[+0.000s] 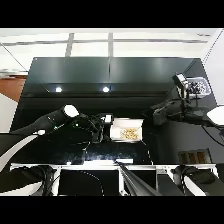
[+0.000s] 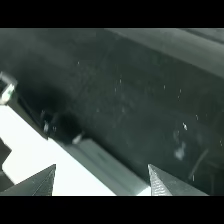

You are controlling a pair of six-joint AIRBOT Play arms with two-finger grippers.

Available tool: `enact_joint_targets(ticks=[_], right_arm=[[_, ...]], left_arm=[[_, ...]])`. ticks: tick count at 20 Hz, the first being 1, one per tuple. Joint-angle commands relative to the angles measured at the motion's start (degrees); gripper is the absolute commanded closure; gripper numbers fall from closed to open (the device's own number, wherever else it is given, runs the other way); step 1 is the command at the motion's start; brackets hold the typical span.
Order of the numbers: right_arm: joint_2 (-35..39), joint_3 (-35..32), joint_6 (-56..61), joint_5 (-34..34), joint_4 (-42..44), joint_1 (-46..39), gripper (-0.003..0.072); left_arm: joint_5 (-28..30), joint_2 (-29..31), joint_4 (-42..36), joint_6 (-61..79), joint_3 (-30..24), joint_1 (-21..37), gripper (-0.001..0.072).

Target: Fold the box and place the chain.

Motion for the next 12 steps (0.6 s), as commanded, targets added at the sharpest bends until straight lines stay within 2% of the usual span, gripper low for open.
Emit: enact_joint_targets(ticks=[1, 4, 7, 12], right_arm=[[-4.3, 0.3, 0.1, -7.8, 0.4, 4.8, -0.0031], [-7.2, 0.2, -7.6, -6.5, -0.5, 6.9, -0.0024], [-6.9, 0.3, -15.9, 2.9, -2.7, 5.8, -0.0024], [-6.0, 0.3, -28.2, 14.4, -3.8, 5.2, -0.0025]], left_arm=[[0.3, 0.0, 0.2, -0.1, 0.0, 0.0, 0.0209], [0.3, 0.0, 0.2, -0.1, 0.0, 0.0, 0.0209], [0.3, 0.0, 0.2, -0.1, 0.0, 0.0, 0.0209], [0.3, 0.0, 1.0, -0.1, 0.0, -0.5, 0.0209]])
